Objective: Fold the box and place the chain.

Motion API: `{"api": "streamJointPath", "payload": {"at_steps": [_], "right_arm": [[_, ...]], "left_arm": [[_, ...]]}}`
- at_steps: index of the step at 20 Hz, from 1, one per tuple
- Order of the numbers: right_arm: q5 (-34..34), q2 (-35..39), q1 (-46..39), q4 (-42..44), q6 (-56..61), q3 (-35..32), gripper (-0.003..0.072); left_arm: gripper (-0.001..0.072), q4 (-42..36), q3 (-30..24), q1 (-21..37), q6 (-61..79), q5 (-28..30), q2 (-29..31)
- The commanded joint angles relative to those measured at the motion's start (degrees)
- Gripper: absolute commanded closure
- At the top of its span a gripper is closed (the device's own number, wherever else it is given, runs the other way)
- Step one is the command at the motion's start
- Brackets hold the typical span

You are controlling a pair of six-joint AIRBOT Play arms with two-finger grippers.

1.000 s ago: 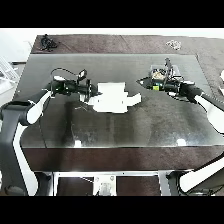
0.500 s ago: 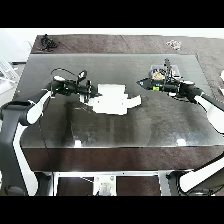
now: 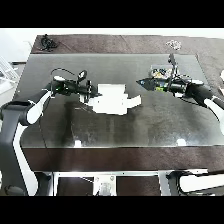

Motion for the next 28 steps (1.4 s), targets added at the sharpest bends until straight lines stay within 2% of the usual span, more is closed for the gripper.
{"api": "streamJointPath", "payload": {"at_steps": [1, 3, 4, 7, 8, 9, 11, 21, 24, 26, 28], "right_arm": [[-7.23, 10.88, 4.26, -1.97, -9.86, -9.01, 0.0512], [-14.58, 14.12, 9.27, -8.48, -12.68, -12.22, 0.0185], [-17.81, 14.47, 11.98, -12.17, -12.76, -12.92, 0.0131], [-24.57, 14.43, 18.86, -24.85, -13.18, -13.2, 0.0131], [-26.03, 14.43, 20.55, -28.74, -13.18, -13.2, 0.0102], [-26.23, 14.4, 21.84, -32.02, -13.18, -13.2, 0.0031], [-26.29, 14.23, 23.91, -36.13, -13.14, -13.29, 0.0026], [-27.5, 8.52, 25.92, -36.96, -13.16, -13.44, 0.0026], [-29.97, 7.72, 26.84, -36.48, -13.14, -13.44, 0.0026], [-33.9, 7.17, 27.15, -34.36, -12.98, -13.44, 0.0027], [-37.03, 7.17, 27.1, -31.32, -13.09, -13.44, 0.0061]], "left_arm": [[0.0688, -0.04, 0.02, -0.02, 0.0, 0.04, 0.02], [0.0688, -0.04, 0.02, -0.02, 0.0, 0.04, 0.02], [0.0688, -0.04, 0.02, -0.02, 0.0, 0.04, 0.02], [0.0688, -0.04, 0.02, -0.02, 0.0, 0.02, 0.02], [0.0688, -0.07, 0.02, -0.02, 0.0, 0.02, 0.02], [0.0688, -0.07, 0.02, -0.02, 0.0, 0.04, 0.02], [0.0688, -0.07, 0.02, -0.02, -0.02, 0.02, 0.02], [0.0688, -0.07, 0.02, -0.02, 0.0, 0.04, 0.02], [0.0688, -0.09, 0.02, -0.02, 0.0, 0.02, 0.02], [0.0688, -0.09, 0.02, -0.02, 0.0, 0.04, 0.02], [0.0688, -0.09, 0.02, -0.02, 0.0, 0.04, 0.02]]}}
